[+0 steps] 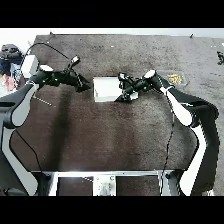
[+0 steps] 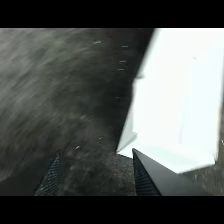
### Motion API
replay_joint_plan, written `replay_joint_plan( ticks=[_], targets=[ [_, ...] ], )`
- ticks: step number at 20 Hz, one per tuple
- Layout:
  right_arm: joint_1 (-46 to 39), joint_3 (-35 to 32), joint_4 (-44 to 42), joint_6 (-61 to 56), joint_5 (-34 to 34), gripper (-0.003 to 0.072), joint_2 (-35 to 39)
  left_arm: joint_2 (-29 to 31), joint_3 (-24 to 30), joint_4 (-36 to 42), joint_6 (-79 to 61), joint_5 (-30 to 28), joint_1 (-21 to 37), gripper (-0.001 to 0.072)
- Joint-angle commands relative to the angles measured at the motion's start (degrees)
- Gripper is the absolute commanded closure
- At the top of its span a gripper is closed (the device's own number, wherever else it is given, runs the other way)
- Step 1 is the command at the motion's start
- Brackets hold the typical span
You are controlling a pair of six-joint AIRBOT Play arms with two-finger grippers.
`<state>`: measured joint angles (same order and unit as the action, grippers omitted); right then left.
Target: Fold the box and place the chain.
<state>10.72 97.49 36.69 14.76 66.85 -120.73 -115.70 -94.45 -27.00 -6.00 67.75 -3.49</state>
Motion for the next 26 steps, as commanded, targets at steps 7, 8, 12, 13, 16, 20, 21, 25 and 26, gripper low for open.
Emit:
replay_joint_plan(
  ticks=[7, 8, 12, 13, 16, 20, 21, 25, 26],
  targets=[
    [0.0, 0.0, 0.0, 0.0, 0.0, 0.0242, 0.0, -3.4, -1.2, -1.9, -14.0, 11.6, 0.2, -0.0005],
    [0.0, 0.0, 0.0, 0.0, 0.0, 0.0242, 0.0, -4.0, -1.2, -1.6, -14.3, 12.1, 0.2, -0.0011],
    [0.0, 0.0, 0.0, 0.0, 0.0, 0.0242, 0.0, -5.6, -1.2, -0.2, -15.7, 14.2, 0.0, -0.0011],
    [0.0, 0.0, 0.0, 0.0, 0.0, 0.0242, 0.0, -5.8, -1.2, 0.2, -16.7, 14.1, -0.2, -0.0011],
    [0.0, 0.0, 0.0, 0.0, 0.0, 0.0242, 0.0, -6.2, -1.2, 0.5, -17.0, 11.9, -1.8, -0.0011],
    [0.0, 0.0, 0.0, 0.0, 0.0, 0.0242, 0.0, -6.2, -1.2, 2.3, -17.0, 10.4, -2.7, -0.0011],
    [0.0, 0.0, 0.0, 0.0, 0.0, 0.0242, 0.0, -6.2, -1.2, 2.5, -17.0, 9.5, -2.8, -0.0011],
    [0.0, 0.0, 0.0, 0.0, 0.0, 0.0242, 0.0, -6.0, -1.2, 2.4, -17.1, 8.3, -2.2, -0.0011],
    [0.0, 0.0, 0.0, 0.0, 0.0, 0.0242, 0.0, -5.8, -1.3, 2.2, -17.1, 8.9, -1.7, -0.0011]
  ],
)
